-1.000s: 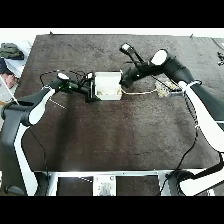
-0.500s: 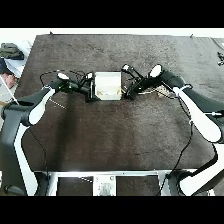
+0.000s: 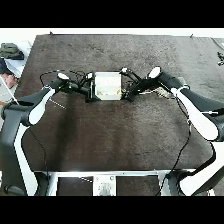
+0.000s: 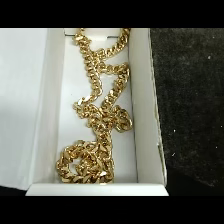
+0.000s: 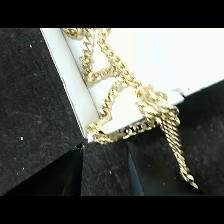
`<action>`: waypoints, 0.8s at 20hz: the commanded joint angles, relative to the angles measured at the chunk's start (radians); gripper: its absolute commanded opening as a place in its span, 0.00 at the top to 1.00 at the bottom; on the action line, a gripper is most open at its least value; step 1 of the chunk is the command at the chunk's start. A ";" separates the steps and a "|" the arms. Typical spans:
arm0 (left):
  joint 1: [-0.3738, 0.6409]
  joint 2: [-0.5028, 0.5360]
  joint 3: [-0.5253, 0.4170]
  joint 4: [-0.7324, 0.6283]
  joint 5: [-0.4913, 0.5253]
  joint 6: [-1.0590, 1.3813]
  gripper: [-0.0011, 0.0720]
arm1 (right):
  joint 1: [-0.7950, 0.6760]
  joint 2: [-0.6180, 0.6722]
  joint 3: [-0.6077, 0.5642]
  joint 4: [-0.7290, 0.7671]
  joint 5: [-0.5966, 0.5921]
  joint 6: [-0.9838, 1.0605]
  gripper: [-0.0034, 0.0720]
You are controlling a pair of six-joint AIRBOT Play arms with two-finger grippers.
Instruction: Fold the box and place the chain.
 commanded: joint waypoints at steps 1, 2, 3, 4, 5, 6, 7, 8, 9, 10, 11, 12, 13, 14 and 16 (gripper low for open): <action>0.000 0.000 0.000 0.000 0.000 0.000 0.57 | 0.002 -0.023 0.000 0.026 -0.003 -0.027 0.53; 0.000 0.000 0.000 0.000 0.000 0.000 0.57 | 0.003 -0.030 0.000 0.027 -0.012 -0.027 0.53; 0.000 0.000 0.000 0.000 0.000 0.000 0.57 | 0.004 -0.038 0.000 0.028 -0.025 -0.027 0.53; 0.000 0.000 0.000 0.000 0.000 0.000 0.57 | 0.005 -0.044 0.000 0.028 -0.035 -0.027 0.53; 0.000 0.000 0.000 0.000 0.000 0.000 0.57 | 0.005 -0.051 0.000 0.032 -0.039 -0.029 0.53; 0.000 0.000 0.000 0.000 0.000 0.000 0.57 | 0.005 -0.054 0.000 0.040 -0.038 -0.042 0.54; 0.000 0.000 0.000 0.000 0.000 0.000 0.57 | 0.007 -0.054 0.000 0.043 -0.036 -0.054 0.54; 0.000 0.000 0.000 0.000 0.000 0.000 0.57 | 0.007 -0.053 0.001 0.043 -0.035 -0.062 0.56; 0.000 0.000 0.000 0.000 0.000 0.000 0.57 | 0.007 -0.053 0.001 0.043 -0.035 -0.066 0.73; 0.000 0.000 0.000 0.000 0.000 0.000 0.57 | 0.007 -0.053 0.001 0.043 -0.035 -0.068 0.74; 0.000 0.000 0.000 0.000 0.000 0.000 0.57 | 0.007 -0.053 0.001 0.042 -0.035 -0.068 0.74; 0.000 0.000 0.000 0.000 0.000 0.000 0.57 | 0.007 -0.053 0.001 0.039 -0.027 -0.069 0.74; 0.000 0.000 0.000 0.000 0.000 0.000 0.57 | 0.006 -0.053 0.001 0.039 -0.015 -0.071 0.74; 0.000 0.000 0.000 0.000 0.000 0.000 0.57 | 0.006 -0.053 0.001 0.038 -0.005 -0.072 0.75; 0.000 0.000 0.000 0.000 0.000 0.000 0.57 | 0.006 -0.050 0.001 0.021 0.007 -0.072 0.92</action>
